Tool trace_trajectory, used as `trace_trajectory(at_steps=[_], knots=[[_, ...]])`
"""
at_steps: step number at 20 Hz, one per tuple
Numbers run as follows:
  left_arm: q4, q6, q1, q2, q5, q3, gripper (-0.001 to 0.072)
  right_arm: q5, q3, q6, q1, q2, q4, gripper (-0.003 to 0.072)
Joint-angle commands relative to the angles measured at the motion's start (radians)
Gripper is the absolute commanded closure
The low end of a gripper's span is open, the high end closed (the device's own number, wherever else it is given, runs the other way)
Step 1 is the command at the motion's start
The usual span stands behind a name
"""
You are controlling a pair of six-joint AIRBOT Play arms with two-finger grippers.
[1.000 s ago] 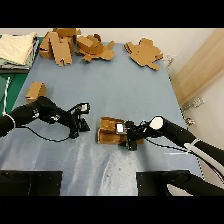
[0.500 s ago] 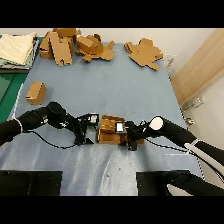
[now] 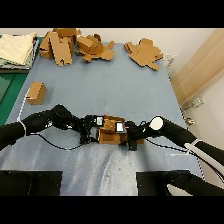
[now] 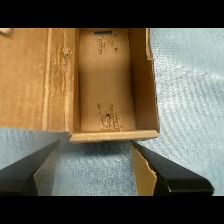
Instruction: Fold the box.
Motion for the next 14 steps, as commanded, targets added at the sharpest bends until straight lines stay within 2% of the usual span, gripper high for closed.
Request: trace_trajectory(at_steps=[1,8,14], knots=[[-0.006,-0.008,-0.023,-0.001,0.019,0.000,0.0019,0.000,-0.001,0.000,0.000,-0.001,0.002,0.0237],[0.108,-0.095,-0.026,0.004,0.008,0.000,0.0019,0.000,-0.001,0.000,0.000,-0.001,0.001,0.0237],[0.043,-0.102,-0.028,0.018,-0.007,0.000,0.0019,0.000,-0.001,0.000,0.000,-0.001,0.000,0.0236]])
